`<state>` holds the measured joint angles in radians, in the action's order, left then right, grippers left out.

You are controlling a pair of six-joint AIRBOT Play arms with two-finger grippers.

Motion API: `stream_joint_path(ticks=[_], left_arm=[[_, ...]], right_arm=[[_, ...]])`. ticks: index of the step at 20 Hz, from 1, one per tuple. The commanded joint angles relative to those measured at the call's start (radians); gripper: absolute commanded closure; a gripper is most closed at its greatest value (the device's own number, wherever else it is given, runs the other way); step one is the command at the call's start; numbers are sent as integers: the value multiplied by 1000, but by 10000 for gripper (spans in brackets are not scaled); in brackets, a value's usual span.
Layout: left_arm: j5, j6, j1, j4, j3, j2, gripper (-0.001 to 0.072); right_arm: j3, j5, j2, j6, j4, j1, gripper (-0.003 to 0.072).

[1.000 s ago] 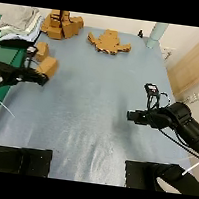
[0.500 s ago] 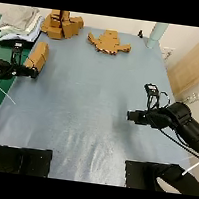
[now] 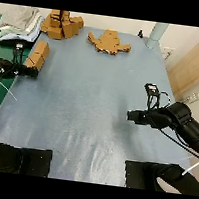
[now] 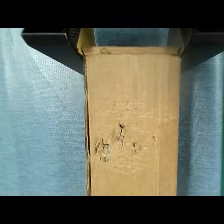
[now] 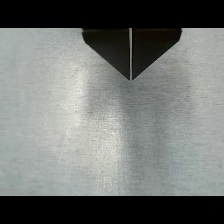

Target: Fold the box.

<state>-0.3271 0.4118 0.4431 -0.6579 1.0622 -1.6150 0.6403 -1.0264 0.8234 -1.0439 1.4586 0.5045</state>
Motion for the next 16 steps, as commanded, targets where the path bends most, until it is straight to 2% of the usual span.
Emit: stream_joint_path(ticks=[1,4,5,6,8,11,13,16], left_arm=[[5,-3,1,0,3,-6,206],[2,-2,1,0,3,-6,202],[3,-2,1,-1,3,-6,44],[5,0,2,0,3,-6,21],[-13,0,6,-3,3,-5,21],[-127,17,30,-64,3,24,21],[-223,112,60,-162,3,62,21],[-423,219,109,-306,5,145,21]], right_arm=[[1,0,0,0,0,0,666],[1,0,0,0,0,0,665],[1,0,0,0,0,0,665],[1,0,0,0,0,0,665],[1,0,0,0,0,0,665],[1,0,0,0,0,0,666],[1,0,0,0,0,0,665],[1,0,0,0,0,0,666]])
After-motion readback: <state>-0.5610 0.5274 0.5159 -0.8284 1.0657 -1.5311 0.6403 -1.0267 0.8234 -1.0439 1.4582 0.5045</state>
